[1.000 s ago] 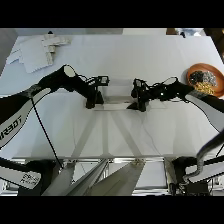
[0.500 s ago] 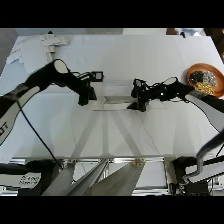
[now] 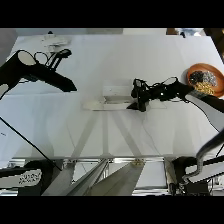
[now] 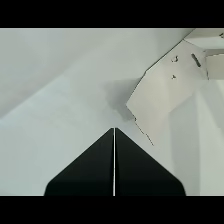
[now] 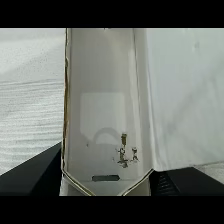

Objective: Fold the box and place the chain.

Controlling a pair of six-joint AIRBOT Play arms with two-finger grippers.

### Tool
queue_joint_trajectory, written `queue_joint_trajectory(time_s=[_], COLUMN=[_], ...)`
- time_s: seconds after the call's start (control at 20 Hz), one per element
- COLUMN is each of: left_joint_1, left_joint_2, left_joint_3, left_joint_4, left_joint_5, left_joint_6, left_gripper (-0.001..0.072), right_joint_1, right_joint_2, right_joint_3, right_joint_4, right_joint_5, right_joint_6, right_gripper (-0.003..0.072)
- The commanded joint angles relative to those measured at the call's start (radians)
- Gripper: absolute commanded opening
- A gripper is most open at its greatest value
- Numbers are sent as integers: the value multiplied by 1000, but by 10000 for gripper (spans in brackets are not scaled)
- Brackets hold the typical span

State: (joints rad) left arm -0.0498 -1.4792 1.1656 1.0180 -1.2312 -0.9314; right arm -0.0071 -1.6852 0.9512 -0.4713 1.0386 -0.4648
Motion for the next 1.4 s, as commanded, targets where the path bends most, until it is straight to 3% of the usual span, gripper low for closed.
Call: queue_joint_trajectory(time_s=[0.0, 0.25, 0.55, 0.9, 1.2, 1.3, 1.35], left_joint_1=[9, -35, -128, -138, -172, -176, -176], left_joint_2=[3, -6, -60, -71, -71, -71, -70], left_joint_3=[-69, -186, -187, -187, -187, -187, -187], left_joint_4=[11, 3, -45, -214, -278, -323, -341], left_joint_5=[19, 140, 159, 166, 203, 195, 192], left_joint_6=[-154, -286, -289, -235, -201, -154, -138], left_gripper=[7, 7, 7, 8, 13, 48, 114], right_joint_1=[0, 0, 0, 0, 0, 0, 0], right_joint_2=[0, 0, 0, 0, 0, 0, 0], right_joint_3=[0, 0, 0, 0, 0, 0, 0], right_joint_4=[0, 0, 0, 0, 0, 0, 0], right_joint_5=[0, 0, 0, 0, 0, 0, 0], right_joint_6=[0, 0, 0, 0, 0, 0, 0], right_gripper=[458, 458, 458, 458, 458, 458, 458])
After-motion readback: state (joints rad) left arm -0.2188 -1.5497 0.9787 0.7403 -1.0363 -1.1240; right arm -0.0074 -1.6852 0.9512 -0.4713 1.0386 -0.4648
